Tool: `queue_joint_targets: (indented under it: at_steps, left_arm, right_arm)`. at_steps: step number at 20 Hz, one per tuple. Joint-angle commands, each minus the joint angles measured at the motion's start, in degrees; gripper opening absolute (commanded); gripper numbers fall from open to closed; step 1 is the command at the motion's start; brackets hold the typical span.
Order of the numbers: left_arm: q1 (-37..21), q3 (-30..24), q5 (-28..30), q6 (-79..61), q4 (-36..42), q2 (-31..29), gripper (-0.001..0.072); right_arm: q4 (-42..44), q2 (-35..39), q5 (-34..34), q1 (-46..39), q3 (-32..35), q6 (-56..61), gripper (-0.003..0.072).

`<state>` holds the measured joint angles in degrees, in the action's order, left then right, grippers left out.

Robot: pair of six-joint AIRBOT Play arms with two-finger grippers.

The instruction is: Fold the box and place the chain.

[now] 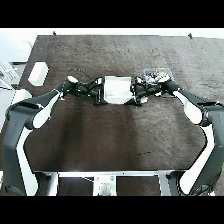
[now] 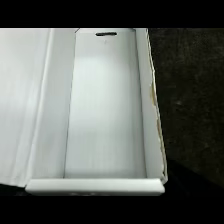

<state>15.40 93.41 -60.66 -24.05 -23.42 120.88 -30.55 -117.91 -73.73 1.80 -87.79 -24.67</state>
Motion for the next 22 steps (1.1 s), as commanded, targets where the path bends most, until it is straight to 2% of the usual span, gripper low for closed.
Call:
queue_joint_targets:
  at_steps: [1, 18, 19, 20, 22]
  left_arm:
    - [-0.02, 0.07, 0.09, -0.26, -0.07, 0.02, 0.0714]
    - [-0.02, 0.07, 0.22, -1.29, 2.21, 0.02, 0.0706]
    - [-0.02, 0.07, 0.22, -1.51, 2.23, 0.02, 0.0673]
    - [-0.02, 0.07, 0.13, -1.53, 2.23, 0.02, 0.0523]
    - [-0.02, 0.07, 0.04, -1.53, 2.21, 0.02, 0.0338]
  right_arm:
    - [0.07, 0.02, 0.22, 0.02, 0.02, 0.04, 0.0583]
    - [0.07, 0.02, 0.22, 0.02, 0.02, 0.04, 0.0584]
    - [0.07, 0.02, 0.22, 0.02, 0.02, 0.04, 0.0583]
    - [0.07, 0.02, 0.22, 0.02, 0.02, 0.04, 0.0583]
    - [0.07, 0.02, 0.22, 0.02, 0.02, 0.07, 0.0583]
